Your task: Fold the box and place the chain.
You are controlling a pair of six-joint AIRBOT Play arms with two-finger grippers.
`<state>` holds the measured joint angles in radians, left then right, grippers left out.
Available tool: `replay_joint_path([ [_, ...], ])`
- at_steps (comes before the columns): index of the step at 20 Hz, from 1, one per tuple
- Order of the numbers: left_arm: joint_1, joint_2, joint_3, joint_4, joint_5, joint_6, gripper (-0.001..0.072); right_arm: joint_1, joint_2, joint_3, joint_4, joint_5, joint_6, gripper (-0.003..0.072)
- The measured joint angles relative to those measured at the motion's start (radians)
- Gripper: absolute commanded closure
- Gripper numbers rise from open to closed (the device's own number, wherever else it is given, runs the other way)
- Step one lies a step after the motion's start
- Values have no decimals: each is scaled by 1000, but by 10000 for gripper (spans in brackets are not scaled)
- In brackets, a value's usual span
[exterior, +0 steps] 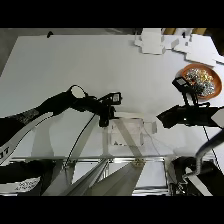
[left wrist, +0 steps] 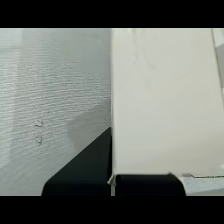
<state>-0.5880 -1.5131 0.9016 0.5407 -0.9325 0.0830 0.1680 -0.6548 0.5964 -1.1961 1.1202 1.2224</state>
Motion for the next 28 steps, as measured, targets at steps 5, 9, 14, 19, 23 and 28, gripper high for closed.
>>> replay_joint_path([
  [5,-6,-18,0,2,36,5,706,0,24,4,-3,21,0,355],
  [9,-8,-22,0,3,76,6,707,0,29,5,-5,26,-1,355],
  [14,-8,1,-1,32,135,7,707,0,29,5,-31,27,-2,355],
  [19,-17,20,-1,62,144,8,703,0,29,5,-57,26,-2,355],
  [23,-31,23,-1,74,153,7,701,0,29,5,-75,22,-2,355],
  [28,-36,24,-1,80,155,-2,699,0,29,5,-84,20,-4,356],
])
